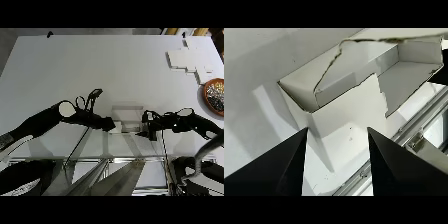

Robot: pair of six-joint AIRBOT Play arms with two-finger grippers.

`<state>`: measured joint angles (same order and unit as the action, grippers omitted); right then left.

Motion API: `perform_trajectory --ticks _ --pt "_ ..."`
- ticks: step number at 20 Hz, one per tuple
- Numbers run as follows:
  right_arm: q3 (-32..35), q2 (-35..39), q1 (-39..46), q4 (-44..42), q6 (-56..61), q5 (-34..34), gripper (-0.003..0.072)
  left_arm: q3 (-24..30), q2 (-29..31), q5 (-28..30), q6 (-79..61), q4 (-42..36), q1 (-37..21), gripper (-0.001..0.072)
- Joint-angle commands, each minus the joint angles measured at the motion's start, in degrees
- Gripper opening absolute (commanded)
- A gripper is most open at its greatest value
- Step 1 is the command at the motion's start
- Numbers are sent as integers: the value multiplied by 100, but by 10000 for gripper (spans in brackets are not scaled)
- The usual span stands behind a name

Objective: Fold the box and place the chain.

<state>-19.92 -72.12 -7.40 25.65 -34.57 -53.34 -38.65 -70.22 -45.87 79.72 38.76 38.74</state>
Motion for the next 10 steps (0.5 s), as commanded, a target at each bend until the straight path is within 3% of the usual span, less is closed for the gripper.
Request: perform_trajectory --ticks 1,10 --pt "0 -2 2 0 0 -2 337 -94 -50 157 420 356 188 422" --pt "0 -2 2 0 0 -2 337 -678 -463 83 2188 1615 693 417"
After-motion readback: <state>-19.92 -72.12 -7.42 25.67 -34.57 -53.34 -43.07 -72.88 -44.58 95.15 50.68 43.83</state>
